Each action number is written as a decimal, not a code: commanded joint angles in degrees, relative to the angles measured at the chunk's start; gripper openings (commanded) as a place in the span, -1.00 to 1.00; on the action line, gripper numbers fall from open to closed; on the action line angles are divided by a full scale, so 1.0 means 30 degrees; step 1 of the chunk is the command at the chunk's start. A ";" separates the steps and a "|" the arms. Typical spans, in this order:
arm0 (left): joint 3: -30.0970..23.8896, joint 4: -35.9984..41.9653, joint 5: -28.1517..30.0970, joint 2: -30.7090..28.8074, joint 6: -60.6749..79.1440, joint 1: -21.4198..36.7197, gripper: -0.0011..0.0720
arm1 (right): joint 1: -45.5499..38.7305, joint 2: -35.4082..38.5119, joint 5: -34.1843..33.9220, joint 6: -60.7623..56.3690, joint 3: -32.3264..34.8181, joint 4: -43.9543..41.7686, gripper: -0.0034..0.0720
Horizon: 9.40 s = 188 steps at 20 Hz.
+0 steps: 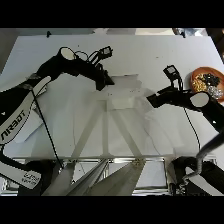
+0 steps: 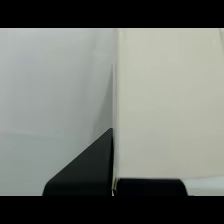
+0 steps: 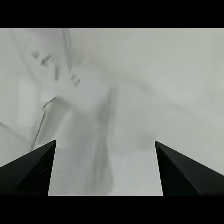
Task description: Fold the box and place the chain.
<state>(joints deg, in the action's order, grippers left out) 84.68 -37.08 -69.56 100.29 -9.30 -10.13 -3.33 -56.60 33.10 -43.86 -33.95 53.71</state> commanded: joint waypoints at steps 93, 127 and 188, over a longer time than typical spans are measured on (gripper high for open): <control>-0.1341 0.0066 0.1341 0.2499 0.3388 -0.0226 -0.94 | 0.2718 0.1479 0.1231 1.6597 0.3883 -0.6033 0.92; -0.1341 0.0073 0.1341 0.2499 0.3388 -0.0226 -0.94 | 0.2703 -0.3133 -0.2958 2.5580 0.2885 -1.7755 0.92; -0.1341 0.0066 0.1341 0.2499 0.3395 -0.0226 -0.94 | 0.1005 -1.2684 0.7461 2.0764 -0.6433 -0.7053 0.05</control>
<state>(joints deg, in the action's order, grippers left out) 80.64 -36.88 -65.56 107.77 0.86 -10.79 -0.36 -94.65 55.40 18.44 -53.21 32.53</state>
